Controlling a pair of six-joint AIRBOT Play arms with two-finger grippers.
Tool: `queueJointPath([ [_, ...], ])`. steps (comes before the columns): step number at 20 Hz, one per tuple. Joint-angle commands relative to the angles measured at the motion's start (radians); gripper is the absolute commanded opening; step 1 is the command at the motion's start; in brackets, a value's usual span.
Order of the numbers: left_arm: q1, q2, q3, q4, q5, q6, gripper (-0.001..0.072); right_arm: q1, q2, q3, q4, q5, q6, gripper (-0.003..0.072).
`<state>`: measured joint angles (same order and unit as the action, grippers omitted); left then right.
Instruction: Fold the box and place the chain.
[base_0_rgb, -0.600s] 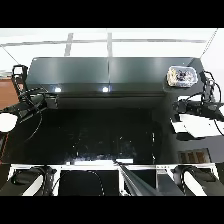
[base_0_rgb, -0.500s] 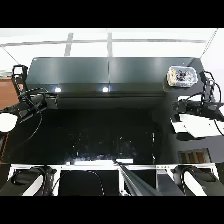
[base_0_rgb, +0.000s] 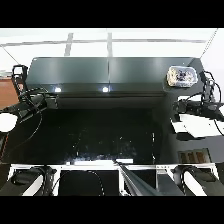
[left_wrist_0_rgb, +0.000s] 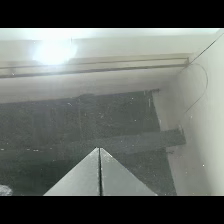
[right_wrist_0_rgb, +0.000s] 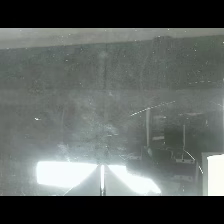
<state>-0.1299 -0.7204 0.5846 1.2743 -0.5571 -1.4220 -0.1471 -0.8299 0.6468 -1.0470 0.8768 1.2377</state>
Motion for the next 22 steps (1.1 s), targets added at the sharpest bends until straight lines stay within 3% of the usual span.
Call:
queueJointPath([
  [1,-0.001,0.001,0.000,0.000,0.000,0.000,0.0025,0.000,0.000,0.000,0.000,0.000,0.000,0.0016],
  [9,-0.001,0.001,0.000,-0.098,0.032,0.000,0.0025,0.000,-0.002,0.000,0.141,-0.217,0.000,0.0016],
  [10,-0.002,-0.001,-0.004,-0.126,0.033,0.000,0.0025,0.000,-0.003,0.000,0.123,-0.263,0.000,0.0047],
  [11,-0.002,-0.010,-0.004,-0.135,0.039,0.000,0.0025,0.000,-0.010,0.000,0.085,-0.332,0.000,0.0443],
  [12,-0.002,-0.026,-0.004,-0.135,0.041,0.001,0.0077,0.000,-0.025,0.000,0.032,-0.401,-0.001,0.0720],
  [14,-0.002,-0.064,-0.004,-0.135,0.004,-0.001,0.0712,-0.025,-0.065,0.002,-0.110,-0.483,0.024,0.0720],
  [17,-0.001,-0.110,-0.003,-0.130,-0.087,0.001,0.0710,-0.270,-0.217,0.106,-0.386,-0.426,0.331,0.0720],
  [18,0.000,-0.118,-0.003,-0.130,-0.108,0.001,0.0710,-0.375,-0.286,0.171,-0.402,-0.367,0.350,0.0720],
  [20,-0.001,-0.129,-0.003,-0.132,-0.121,0.000,0.0709,-0.560,-0.430,0.334,-0.381,-0.178,0.333,0.0720],
  [22,-0.001,-0.130,-0.003,-0.131,-0.128,0.004,0.0710,-0.667,-0.543,0.470,-0.312,0.021,0.123,0.0720],
])
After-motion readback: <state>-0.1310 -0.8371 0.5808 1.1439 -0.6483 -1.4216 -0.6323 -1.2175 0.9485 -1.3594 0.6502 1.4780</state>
